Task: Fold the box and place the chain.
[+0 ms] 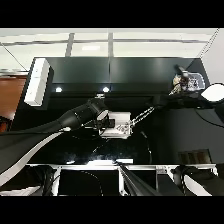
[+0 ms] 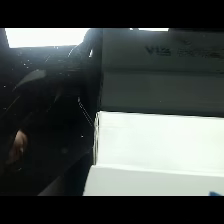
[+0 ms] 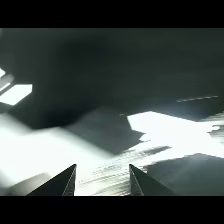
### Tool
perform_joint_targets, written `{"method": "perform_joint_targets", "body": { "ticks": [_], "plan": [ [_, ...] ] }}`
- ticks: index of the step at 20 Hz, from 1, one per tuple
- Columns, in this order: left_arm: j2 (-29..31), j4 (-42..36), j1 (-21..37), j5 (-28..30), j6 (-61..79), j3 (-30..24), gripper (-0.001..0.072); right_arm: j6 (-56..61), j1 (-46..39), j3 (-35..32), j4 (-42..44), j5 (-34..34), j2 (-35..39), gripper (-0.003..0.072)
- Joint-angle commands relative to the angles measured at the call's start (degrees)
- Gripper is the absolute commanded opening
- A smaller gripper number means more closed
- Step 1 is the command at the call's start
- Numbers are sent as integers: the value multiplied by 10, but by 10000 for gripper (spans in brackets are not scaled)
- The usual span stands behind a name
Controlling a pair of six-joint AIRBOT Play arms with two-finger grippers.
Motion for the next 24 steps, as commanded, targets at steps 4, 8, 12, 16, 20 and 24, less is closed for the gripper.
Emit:
{"method": "perform_joint_targets", "body": {
  "ticks": [4, 8, 12, 16, 20, 24],
  "plan": [
    [0, 0, 0, 0, 0, 0, 30, 152, -104, 0, -208, -190, -99, 720],
    [0, 0, 0, 0, 0, 0, 30, 161, -104, 55, -167, -235, -201, 720],
    [0, 0, 0, 0, 0, 0, 31, 206, -103, 113, -159, -227, -277, 720],
    [0, 0, 0, 0, 0, 0, 30, 207, -103, 132, -158, -240, -307, 720],
    [0, 0, 0, 0, 0, 0, 30, 206, -104, 132, -157, -239, -310, 210],
    [0, 0, 0, 0, 0, 0, 31, 179, -104, 137, -160, -168, -293, 16]
  ]
}}
